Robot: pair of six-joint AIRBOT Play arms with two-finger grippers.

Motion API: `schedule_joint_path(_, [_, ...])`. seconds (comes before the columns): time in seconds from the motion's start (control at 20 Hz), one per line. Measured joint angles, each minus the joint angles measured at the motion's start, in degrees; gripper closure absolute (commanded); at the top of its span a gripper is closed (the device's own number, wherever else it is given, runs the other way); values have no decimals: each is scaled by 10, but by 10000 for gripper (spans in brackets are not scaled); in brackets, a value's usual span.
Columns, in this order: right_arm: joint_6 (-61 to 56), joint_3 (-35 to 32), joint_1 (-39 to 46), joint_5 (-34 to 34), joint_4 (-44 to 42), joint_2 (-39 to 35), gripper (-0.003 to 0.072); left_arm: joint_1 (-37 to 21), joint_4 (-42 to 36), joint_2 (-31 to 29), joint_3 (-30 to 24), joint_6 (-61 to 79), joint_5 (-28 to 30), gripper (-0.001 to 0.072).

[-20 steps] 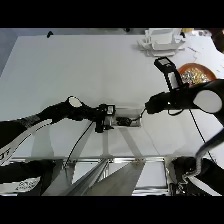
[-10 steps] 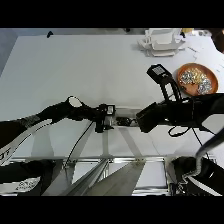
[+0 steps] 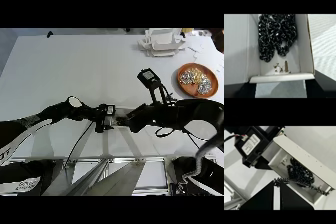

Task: Fold the box and place the chain.

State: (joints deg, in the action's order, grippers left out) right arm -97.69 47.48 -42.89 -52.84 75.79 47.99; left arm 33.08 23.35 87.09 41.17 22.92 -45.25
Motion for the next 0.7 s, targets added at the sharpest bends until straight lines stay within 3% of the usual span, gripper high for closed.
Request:
schedule_joint_path(0.05, [0,-3,0,3,1,6,646,0,0,0,0,0,0,437])
schedule_joint_path(0.15, [0,-7,-1,12,3,19,466,0,0,0,0,0,0,437])
schedule_joint_path(0.2, [0,-8,-1,18,3,22,414,0,0,0,0,0,0,437])
schedule_joint_path(0.45, [4,9,21,65,5,11,420,0,0,0,0,0,0,437])
schedule_joint_path(0.7, [8,32,129,63,41,5,451,0,0,0,0,0,0,437])
